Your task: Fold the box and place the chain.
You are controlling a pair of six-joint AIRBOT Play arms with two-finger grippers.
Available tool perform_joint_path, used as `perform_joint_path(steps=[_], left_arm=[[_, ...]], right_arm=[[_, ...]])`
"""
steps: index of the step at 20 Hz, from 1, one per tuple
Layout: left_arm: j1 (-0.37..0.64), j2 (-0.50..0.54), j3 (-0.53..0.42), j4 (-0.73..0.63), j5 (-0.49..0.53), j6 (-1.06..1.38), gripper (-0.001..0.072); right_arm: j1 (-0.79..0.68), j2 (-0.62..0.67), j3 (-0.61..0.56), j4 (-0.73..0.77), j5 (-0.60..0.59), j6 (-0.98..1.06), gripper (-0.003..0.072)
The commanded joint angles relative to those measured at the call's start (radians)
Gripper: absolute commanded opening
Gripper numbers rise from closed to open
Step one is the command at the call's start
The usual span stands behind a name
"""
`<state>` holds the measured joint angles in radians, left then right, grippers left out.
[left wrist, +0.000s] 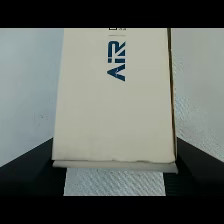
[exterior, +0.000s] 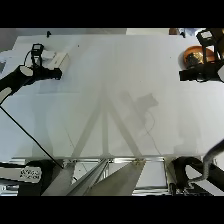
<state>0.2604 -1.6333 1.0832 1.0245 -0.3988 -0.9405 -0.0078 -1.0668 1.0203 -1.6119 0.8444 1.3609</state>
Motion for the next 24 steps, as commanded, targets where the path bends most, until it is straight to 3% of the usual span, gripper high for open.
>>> perform_joint_path(steps=[1, 15, 18, 19, 24], left_arm=[[-0.001, -0.037, -0.006, 0.000, -0.021, -0.010, 0.0350], [0.000, -0.046, -0.006, -0.007, -0.053, -0.006, 0.0370], [0.000, -0.040, -0.005, 0.003, -0.048, 0.002, 0.0641], [0.000, -0.031, -0.005, 0.005, -0.047, 0.002, 0.0697], [0.001, 0.047, -0.005, 0.010, -0.055, 0.002, 0.0699]], right_arm=[[0.000, 0.001, 0.001, 0.000, 0.000, 0.000, 0.0009], [0.000, 0.001, 0.001, 0.000, 0.000, 0.000, 0.0009], [0.000, 0.001, 0.001, 0.000, 0.000, 0.000, 0.0009], [0.000, 0.001, 0.001, 0.000, 0.000, 0.000, 0.0009], [0.000, 0.001, 0.001, 0.000, 0.000, 0.000, 0.0009]])
